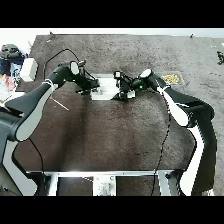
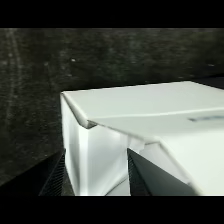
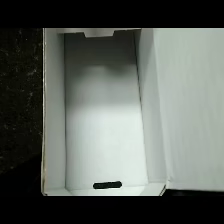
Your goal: Fold the box and place the chain.
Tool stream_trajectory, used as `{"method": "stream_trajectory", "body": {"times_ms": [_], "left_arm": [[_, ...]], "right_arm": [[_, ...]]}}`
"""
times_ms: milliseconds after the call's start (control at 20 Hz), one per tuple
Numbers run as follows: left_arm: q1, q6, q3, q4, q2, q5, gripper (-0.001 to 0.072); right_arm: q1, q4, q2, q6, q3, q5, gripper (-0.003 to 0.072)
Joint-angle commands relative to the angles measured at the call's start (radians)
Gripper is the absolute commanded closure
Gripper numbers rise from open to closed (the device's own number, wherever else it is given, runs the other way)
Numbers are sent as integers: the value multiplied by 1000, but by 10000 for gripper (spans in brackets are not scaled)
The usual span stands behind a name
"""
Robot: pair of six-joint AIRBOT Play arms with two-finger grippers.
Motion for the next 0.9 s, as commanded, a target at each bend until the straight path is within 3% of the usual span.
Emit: {"method": "stream_trajectory", "body": {"times_ms": [0,200,300,350,650,750,850], "left_arm": [[-50,-117,138,190,-76,-151,284],[-92,-160,261,316,-146,-246,293],[-97,-186,266,347,-152,-250,310],[-97,-207,266,368,-154,-252,366],[-97,-230,266,388,-169,-232,367],[-97,-230,266,389,-172,-230,486],[-97,-227,266,387,-180,-230,486]], "right_arm": [[0,0,0,0,1,1,244],[0,0,0,0,1,0,244],[0,0,0,0,1,1,244],[0,0,0,0,1,0,244],[0,0,0,0,1,0,243],[0,0,0,0,1,0,244],[0,0,0,0,1,0,244]]}}
